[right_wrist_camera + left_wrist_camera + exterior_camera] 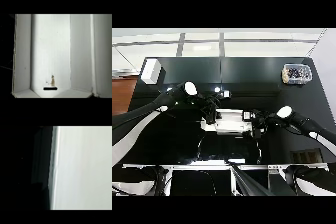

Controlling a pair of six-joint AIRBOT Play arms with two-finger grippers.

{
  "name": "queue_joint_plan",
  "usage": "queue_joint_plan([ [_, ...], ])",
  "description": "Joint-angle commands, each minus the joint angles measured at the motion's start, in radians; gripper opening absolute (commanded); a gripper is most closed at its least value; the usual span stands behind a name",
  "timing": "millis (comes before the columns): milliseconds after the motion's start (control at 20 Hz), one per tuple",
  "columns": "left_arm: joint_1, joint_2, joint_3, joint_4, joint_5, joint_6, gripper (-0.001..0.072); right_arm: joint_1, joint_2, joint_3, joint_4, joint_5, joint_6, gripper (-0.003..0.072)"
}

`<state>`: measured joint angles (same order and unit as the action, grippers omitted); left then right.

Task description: Fold the box and place the chain.

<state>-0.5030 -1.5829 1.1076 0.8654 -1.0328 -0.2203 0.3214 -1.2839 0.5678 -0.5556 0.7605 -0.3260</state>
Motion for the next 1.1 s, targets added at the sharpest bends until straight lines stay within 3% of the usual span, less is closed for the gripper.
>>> queue_joint_plan([
  [0,0.000,-0.001,0.001,-0.002,0.000,0.000,0.0027,0.001,-0.001,0.000,-0.002,-0.002,0.000,0.0714],
  [250,0.001,-0.001,0.001,-0.002,-0.026,-0.001,0.0028,0.001,-0.001,0.000,-0.002,-0.002,0.000,0.0707],
  [300,0.001,-0.001,0.001,-0.002,-0.026,-0.001,0.0027,0.001,-0.001,0.000,-0.002,-0.001,0.000,0.0548],
  [350,0.001,-0.001,0.001,-0.002,-0.026,-0.001,0.0028,0.001,-0.001,0.000,-0.002,0.000,0.000,0.0478],
  [450,0.001,0.000,0.001,-0.002,-0.030,-0.001,0.0066,0.001,0.000,0.000,-0.002,0.000,0.000,0.0478],
  [500,0.001,0.001,0.001,-0.002,-0.041,-0.001,0.0221,0.001,-0.001,0.000,-0.002,0.000,0.000,0.0478],
  [600,0.002,0.015,0.002,0.077,-0.051,-0.012,0.0632,0.001,-0.001,0.000,-0.002,-0.001,0.000,0.0478],
  [650,0.002,0.028,0.003,0.155,-0.039,-0.078,0.0720,0.001,-0.001,0.000,-0.002,-0.001,0.000,0.0478],
  [800,0.002,0.082,0.027,0.400,-0.077,-0.330,0.0717,0.001,0.000,0.000,-0.001,-0.002,0.000,0.0478],
  [950,0.033,0.169,0.026,0.472,-0.159,-0.401,0.0688,0.001,0.000,0.000,0.004,-0.005,0.003,0.0478],
  [1050,0.072,0.225,0.026,0.453,-0.206,-0.497,0.0518,0.000,0.000,0.000,0.003,-0.006,0.004,0.0478],
])
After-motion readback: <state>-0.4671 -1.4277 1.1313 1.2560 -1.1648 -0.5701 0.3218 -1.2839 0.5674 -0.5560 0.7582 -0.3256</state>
